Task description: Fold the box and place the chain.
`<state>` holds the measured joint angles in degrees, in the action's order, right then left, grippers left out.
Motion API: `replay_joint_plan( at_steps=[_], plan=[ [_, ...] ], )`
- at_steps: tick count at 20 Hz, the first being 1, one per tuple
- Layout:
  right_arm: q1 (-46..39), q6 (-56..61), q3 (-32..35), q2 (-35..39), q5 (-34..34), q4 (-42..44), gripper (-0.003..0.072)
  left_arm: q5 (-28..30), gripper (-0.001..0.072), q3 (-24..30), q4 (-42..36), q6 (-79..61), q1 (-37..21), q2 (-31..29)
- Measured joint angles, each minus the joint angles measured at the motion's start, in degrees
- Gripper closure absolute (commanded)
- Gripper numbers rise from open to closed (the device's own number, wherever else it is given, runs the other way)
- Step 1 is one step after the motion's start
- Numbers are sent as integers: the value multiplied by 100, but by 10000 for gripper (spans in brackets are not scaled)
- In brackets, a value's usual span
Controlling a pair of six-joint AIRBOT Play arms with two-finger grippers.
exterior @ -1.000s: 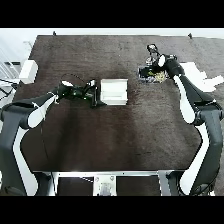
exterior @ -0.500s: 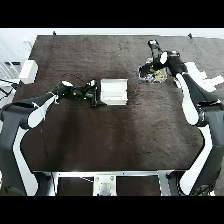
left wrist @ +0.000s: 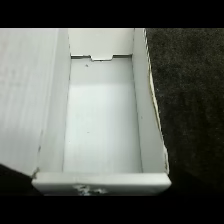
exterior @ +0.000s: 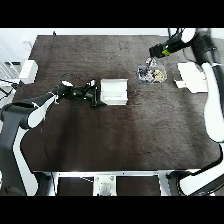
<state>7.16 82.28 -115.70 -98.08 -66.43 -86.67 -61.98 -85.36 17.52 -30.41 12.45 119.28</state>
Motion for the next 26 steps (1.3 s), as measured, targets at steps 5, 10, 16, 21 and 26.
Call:
replay_joint_plan(
  at_steps=[5,10,16,21,26],
  plan=[
    [365,-120,2,916,-706,15,672,-2,430,0,0,0,0,0],
    [966,-236,2,1659,-1202,28,672,-2,430,0,2,0,0,0],
    [1705,-286,96,2009,-1434,31,672,-2,430,0,2,0,0,0],
    [1982,-289,525,2055,-1141,199,672,-2,430,0,2,0,2,0],
    [2044,-286,1167,2055,-509,704,672,-2,430,0,0,-2,0,0]
  ],
)
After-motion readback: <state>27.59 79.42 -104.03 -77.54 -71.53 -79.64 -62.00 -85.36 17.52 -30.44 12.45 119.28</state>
